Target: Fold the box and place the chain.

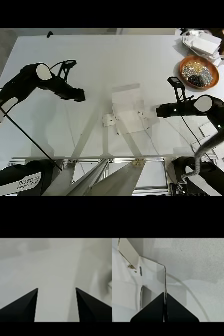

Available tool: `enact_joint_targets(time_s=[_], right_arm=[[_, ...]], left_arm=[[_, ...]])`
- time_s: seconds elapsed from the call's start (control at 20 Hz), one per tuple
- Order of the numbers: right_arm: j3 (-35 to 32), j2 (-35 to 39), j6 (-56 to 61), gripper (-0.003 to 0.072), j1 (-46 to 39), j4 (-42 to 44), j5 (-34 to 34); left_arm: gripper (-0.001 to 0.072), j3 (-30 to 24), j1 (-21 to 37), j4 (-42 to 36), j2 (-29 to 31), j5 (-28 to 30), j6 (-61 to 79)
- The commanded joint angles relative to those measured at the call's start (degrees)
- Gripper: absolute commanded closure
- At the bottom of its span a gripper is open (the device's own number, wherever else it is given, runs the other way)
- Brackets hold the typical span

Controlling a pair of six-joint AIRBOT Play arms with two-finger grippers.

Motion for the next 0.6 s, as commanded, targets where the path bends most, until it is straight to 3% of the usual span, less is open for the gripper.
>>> enact_joint_targets(time_s=[0.0,0.1,0.15,0.3,0.55], right_arm=[[-0.09,0.04,0.04,0.0674,0.09,0.07,1.18],[-0.09,0.04,0.02,0.0674,0.09,0.07,2.23],[-0.09,0.04,0.02,0.0674,0.09,0.04,2.49],[-0.09,0.04,0.0,0.0674,0.09,0.02,2.43],[-0.09,0.04,-0.02,0.0673,0.09,0.02,2.43]], left_arm=[[0.0171,-0.02,0.0,-25.16,-3.89,-0.7,25.31],[0.0173,-0.02,-0.02,-36.24,-5.9,-4.02,37.22],[0.0174,-0.02,-0.22,-37.53,-6.64,-4.13,40.39],[0.0173,-0.02,-1.86,-34.29,-8.9,-1.33,43.25],[0.017,0.02,-6.86,-37.53,-11.23,3.78,48.89]])
